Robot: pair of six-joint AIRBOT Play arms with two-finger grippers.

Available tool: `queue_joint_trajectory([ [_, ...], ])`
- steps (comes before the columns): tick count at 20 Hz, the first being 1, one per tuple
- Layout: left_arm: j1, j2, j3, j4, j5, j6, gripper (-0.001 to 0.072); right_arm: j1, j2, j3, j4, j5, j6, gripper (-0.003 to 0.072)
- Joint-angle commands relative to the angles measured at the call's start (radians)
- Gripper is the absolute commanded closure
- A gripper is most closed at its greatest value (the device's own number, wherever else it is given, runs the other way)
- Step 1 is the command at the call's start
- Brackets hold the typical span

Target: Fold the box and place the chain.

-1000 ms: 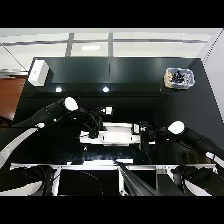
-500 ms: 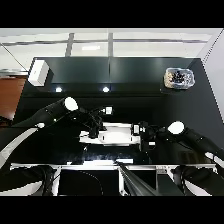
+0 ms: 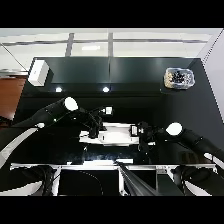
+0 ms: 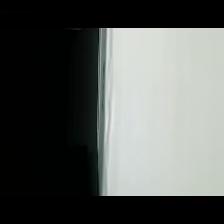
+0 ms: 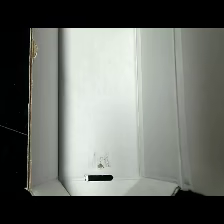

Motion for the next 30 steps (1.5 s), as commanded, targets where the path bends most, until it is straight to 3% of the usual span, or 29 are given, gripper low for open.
queue_joint_trajectory([
  [1,0.000,0.000,0.000,-0.001,0.000,0.000,0.0683,0.005,-0.001,0.000,-0.008,-0.006,0.007,-0.0020],
  [8,0.000,-0.003,0.000,-0.002,0.000,0.000,0.0684,0.005,-0.001,0.000,-0.008,-0.006,0.007,-0.0020],
  [9,0.000,-0.006,0.000,-0.002,-0.001,0.000,0.0683,0.005,-0.001,0.000,-0.008,-0.006,0.007,0.0006],
  [10,0.000,-0.010,0.000,-0.008,-0.002,0.000,0.0683,0.005,-0.001,0.000,-0.009,-0.006,0.007,0.0174],
  [11,0.000,-0.012,0.000,-0.012,-0.008,0.001,0.0683,0.005,-0.001,0.000,-0.009,-0.006,0.007,0.0220],
  [14,0.001,-0.011,0.000,-0.011,-0.027,0.000,0.0680,0.005,-0.001,0.000,-0.009,-0.006,0.007,0.0220],
  [15,0.001,-0.010,0.000,-0.011,-0.027,0.000,0.0656,0.005,-0.001,0.000,-0.009,-0.006,0.007,0.0220],
  [17,0.002,-0.003,0.000,-0.007,-0.027,0.000,0.0461,0.005,-0.001,0.000,-0.009,-0.006,0.007,0.0220],
  [18,0.003,0.003,0.000,0.004,-0.027,0.000,0.0457,0.005,-0.001,0.000,-0.009,-0.006,0.007,0.0220],
  [20,0.011,0.024,0.000,0.019,-0.026,-0.023,0.0345,0.005,-0.001,0.000,-0.009,-0.006,0.007,0.0221],
  [23,0.060,0.071,0.000,0.024,-0.027,-0.154,0.0030,0.005,-0.001,0.000,-0.009,-0.006,0.007,0.0220],
  [27,0.164,0.174,0.000,0.082,-0.092,-0.290,0.0010,0.005,-0.001,0.000,-0.008,-0.006,0.007,0.0220],
  [30,0.257,0.233,0.000,0.093,-0.230,-0.496,0.0015,0.005,-0.001,0.000,-0.009,-0.006,0.007,0.0220],
])
